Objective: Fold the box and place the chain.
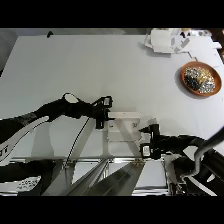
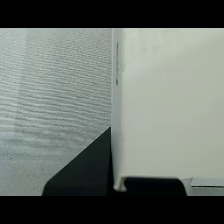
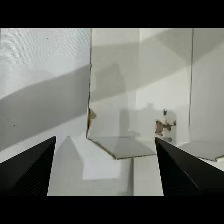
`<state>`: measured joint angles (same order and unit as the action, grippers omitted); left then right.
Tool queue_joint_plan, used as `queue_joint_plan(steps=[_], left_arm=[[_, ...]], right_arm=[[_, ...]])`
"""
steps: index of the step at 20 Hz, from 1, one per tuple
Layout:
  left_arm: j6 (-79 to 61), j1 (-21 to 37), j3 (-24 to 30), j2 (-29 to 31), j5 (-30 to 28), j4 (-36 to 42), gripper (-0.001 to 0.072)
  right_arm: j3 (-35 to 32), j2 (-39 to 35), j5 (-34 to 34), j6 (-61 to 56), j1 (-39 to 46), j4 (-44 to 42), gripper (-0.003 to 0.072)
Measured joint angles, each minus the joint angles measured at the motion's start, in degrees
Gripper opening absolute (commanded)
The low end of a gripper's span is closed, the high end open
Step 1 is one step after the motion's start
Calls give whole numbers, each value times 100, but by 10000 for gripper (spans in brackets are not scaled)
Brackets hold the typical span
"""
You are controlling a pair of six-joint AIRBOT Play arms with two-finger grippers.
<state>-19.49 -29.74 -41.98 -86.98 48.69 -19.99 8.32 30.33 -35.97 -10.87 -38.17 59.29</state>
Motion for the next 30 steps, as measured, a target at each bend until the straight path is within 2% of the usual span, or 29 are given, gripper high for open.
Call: queue_joint_plan(steps=[7, 10, 13, 21, 30], left_arm=[[0, 0, 0, 0, 0, 0, 9], [0, 0, 2, 0, 0, 0, 9], [0, 2, 0, 0, 0, 0, 9], [9, 2, 0, 0, -4, 0, 9], [4, 2, 2, 0, -4, 0, 9]], right_arm=[[-11, 693, 1436, -496, -348, 317, 689], [63, 826, 1755, -544, -372, 345, 690], [179, 881, 1784, -564, -310, 361, 690], [503, 1005, 1204, -568, 393, 203, 690], [721, 1488, 1176, -387, 656, -35, 691]])
